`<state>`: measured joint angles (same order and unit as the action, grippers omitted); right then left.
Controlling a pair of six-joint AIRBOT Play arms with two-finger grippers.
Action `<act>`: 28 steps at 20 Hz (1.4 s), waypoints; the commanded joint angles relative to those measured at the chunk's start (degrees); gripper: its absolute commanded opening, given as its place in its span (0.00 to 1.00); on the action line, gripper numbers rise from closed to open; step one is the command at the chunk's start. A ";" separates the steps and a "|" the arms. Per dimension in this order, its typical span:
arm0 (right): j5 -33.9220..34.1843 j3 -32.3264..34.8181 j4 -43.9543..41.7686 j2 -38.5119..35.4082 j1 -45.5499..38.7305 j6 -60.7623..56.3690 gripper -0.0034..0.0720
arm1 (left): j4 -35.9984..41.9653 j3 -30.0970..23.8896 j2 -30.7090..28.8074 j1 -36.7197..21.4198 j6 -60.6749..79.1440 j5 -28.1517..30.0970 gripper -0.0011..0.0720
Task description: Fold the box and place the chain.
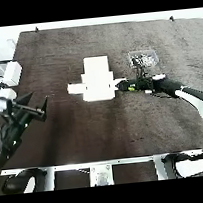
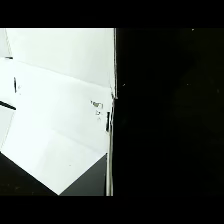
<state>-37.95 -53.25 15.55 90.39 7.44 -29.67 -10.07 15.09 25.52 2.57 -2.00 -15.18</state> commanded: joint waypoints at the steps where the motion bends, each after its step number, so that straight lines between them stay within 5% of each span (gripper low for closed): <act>1: 2.21 0.20 -0.57 0.00 1.05 1.64 0.05 | -0.07 9.42 15.43 0.00 0.15 -5.01 0.84; 8: 2.56 0.20 -0.57 0.00 1.07 1.64 0.06 | -1.11 36.33 47.43 0.00 -4.90 -21.86 0.84; 12: 2.62 0.20 -0.57 0.00 1.05 1.66 0.06 | -16.61 57.46 63.82 0.00 -23.78 -35.39 0.84; 15: 2.64 0.20 -0.57 0.00 1.05 1.66 0.06 | -22.16 72.24 73.75 0.02 -32.74 -46.05 0.84; 18: 2.62 0.20 -0.57 0.00 1.05 1.66 0.06 | -26.47 83.80 81.48 0.02 -39.50 -50.88 0.84; 24: 2.62 0.20 -0.55 0.00 1.05 1.66 0.06 | -36.15 99.06 92.87 4.13 -45.16 -55.63 0.84; 28: 2.62 0.20 -0.52 0.00 1.05 1.68 0.06 | -37.24 101.39 96.45 6.05 -45.07 -55.25 0.84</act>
<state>-35.31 -53.08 15.00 90.39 8.45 -27.99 -45.17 113.69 118.91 7.18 -45.87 -69.69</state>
